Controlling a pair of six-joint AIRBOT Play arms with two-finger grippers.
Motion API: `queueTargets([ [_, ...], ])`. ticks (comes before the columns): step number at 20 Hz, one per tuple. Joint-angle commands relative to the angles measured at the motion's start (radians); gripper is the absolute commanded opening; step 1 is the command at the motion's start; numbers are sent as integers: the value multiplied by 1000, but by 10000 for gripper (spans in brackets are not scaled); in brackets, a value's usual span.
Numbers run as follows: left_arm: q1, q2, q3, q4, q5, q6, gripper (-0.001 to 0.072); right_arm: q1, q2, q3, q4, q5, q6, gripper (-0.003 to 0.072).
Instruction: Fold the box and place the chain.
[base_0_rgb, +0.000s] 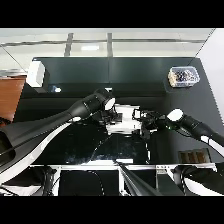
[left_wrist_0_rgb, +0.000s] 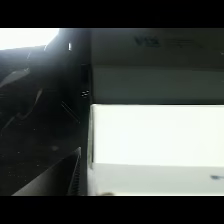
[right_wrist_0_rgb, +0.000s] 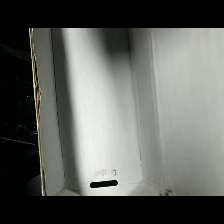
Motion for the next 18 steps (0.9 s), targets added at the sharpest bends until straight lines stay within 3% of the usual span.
queueTargets([
  [1, -3, -7, 10, -1, -7, -4, 269, 1, 0, 0, 0, 0, 0, 310],
  [2, -3, -7, 10, -2, -7, -4, 264, 1, 0, 0, 0, 0, 0, 310],
  [4, -3, -7, 10, -2, -7, -5, 19, 1, 0, 0, 0, 0, 0, 310],
  [8, -3, -7, 10, -2, -11, -5, 20, 1, 0, 0, 0, 0, 0, 310],
  [9, -3, -7, 10, -2, -13, -8, 65, 1, 0, 0, 0, 0, 0, 310],
  [10, -3, -7, 10, 0, -16, -21, 279, 1, 0, 0, 0, 0, 0, 310],
  [11, -1, -7, 10, 1, -21, -39, 394, 1, 0, 0, 0, 0, 0, 310],
  [18, -1, -12, 9, 22, -52, -41, 397, 1, 0, 0, 0, 0, 0, 310],
])
